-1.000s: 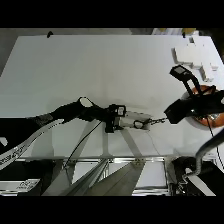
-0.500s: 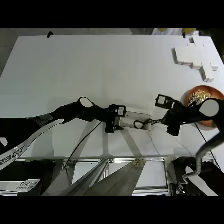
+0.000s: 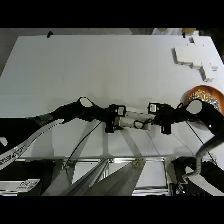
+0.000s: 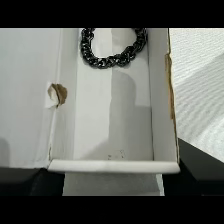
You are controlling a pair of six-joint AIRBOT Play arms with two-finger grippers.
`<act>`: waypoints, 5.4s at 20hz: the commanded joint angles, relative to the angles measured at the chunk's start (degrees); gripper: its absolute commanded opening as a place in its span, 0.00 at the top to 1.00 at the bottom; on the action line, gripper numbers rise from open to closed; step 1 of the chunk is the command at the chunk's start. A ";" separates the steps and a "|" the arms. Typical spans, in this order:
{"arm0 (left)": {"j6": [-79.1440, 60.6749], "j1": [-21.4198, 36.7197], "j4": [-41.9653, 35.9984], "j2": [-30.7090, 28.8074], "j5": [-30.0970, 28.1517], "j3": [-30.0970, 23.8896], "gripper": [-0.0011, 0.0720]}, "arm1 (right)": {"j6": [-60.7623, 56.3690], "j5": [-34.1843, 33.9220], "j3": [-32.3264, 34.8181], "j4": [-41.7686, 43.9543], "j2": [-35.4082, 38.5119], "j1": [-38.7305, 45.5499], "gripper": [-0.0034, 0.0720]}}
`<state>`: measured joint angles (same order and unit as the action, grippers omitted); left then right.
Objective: Fold the box and place the chain.
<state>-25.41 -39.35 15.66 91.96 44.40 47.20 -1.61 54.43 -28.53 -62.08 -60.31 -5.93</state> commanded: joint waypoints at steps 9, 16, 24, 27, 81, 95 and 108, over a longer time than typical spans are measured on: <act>-0.02 -0.02 0.02 -0.02 0.00 0.02 0.45 | 3.39 0.94 0.11 -3.52 3.82 0.81 0.62; 0.00 -0.02 0.02 -0.02 0.02 0.02 0.45 | 4.09 4.09 2.08 -0.28 7.37 2.08 0.70; -0.02 -0.04 0.02 -0.02 0.00 0.02 0.45 | 8.17 -1.53 4.04 3.93 2.95 2.05 0.69; -0.02 -0.02 0.02 -0.02 0.00 0.02 0.45 | 8.15 -1.62 4.04 4.83 2.01 0.48 0.69; -0.02 -0.02 0.02 -0.02 0.00 0.02 0.45 | -14.45 13.70 -0.04 32.52 15.54 3.15 0.71; -0.02 -0.02 0.02 -0.02 0.00 0.02 0.45 | -26.08 18.97 -14.49 -13.84 4.26 3.19 0.82; 0.00 -0.02 0.02 -0.02 0.00 0.02 0.45 | 2.19 -0.33 -1.07 3.76 -2.80 3.15 0.58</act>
<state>-25.41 -39.35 15.66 91.96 44.42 47.20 -5.48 58.48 -32.16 -62.50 -62.85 -2.76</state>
